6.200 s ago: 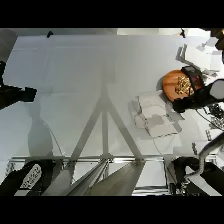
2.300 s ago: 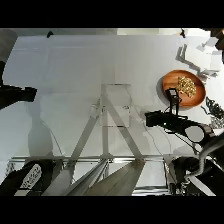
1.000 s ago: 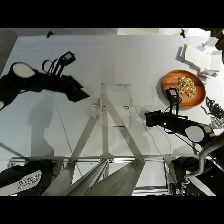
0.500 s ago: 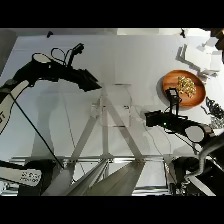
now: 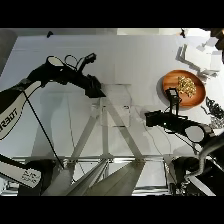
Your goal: Fold the box and place the chain.
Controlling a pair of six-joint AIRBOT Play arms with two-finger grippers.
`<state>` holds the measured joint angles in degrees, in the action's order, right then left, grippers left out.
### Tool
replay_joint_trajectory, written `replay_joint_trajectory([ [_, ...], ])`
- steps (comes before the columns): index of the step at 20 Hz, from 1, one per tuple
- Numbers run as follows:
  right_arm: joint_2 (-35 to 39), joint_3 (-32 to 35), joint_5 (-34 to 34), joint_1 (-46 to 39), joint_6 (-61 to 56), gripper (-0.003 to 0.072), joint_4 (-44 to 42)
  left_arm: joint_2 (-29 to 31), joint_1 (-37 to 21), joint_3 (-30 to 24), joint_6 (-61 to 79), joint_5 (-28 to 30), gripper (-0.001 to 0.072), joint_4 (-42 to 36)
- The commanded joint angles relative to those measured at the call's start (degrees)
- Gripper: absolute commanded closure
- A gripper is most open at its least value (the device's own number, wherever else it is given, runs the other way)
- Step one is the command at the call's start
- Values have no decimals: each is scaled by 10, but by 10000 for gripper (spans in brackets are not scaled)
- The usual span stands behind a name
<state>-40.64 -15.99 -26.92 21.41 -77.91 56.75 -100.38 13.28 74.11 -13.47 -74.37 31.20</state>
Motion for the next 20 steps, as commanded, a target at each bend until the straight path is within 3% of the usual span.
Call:
replay_joint_trajectory([
  [1, 0, 0, 0, 1, 0, 676, 0, -16, 22, 1, 21, 1, 12, 7],
  [10, 0, 0, 0, 1, 0, 676, 0, -41, 31, 0, 44, 4, 40, 5],
  [12, 0, 0, 0, 1, 0, 676, 0, -41, 31, 0, 45, 3, 275, 1],
  [14, 0, 0, 0, 1, 0, 676, 0, -41, 31, 0, 45, -2, 368, -10],
  [15, 0, 0, 0, 1, 0, 676, 0, -41, 31, 0, 46, -5, 466, -13],
  [19, 0, 0, 0, 1, 0, 676, 0, -41, 31, 0, 47, -19, 700, -14],
  [20, 0, 0, 0, 1, 0, 676, 0, -41, 31, 0, 47, -23, 698, -14],
])
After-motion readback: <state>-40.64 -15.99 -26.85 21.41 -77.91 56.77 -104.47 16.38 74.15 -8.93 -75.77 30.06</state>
